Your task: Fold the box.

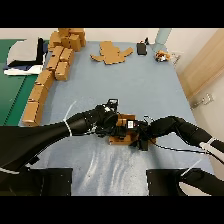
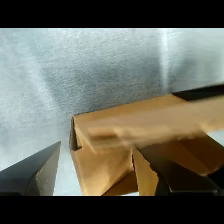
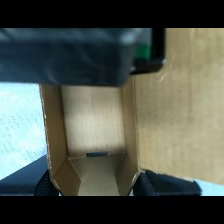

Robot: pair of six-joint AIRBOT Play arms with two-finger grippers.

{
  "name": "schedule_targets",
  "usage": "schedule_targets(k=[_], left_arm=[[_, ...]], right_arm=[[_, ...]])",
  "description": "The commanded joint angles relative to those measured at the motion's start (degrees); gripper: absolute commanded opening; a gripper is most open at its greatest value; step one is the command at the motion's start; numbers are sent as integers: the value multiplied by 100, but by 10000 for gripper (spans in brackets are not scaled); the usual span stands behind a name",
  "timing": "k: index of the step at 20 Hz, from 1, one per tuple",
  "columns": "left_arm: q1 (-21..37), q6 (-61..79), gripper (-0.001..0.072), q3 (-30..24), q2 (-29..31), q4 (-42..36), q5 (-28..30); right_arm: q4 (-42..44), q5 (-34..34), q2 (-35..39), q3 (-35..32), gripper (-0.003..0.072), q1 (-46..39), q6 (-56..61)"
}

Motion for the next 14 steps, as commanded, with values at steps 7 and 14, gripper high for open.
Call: schedule_targets(k=[7, 14], left_arm=[[-33, -437, 365, 98, -133, -229, -352], [-37, -431, 364, 367, -459, -413, -815]], right_arm=[[0, 0, 7, -2, 476, 0, 0], [-2, 0, 7, -2, 476, 0, 0]])
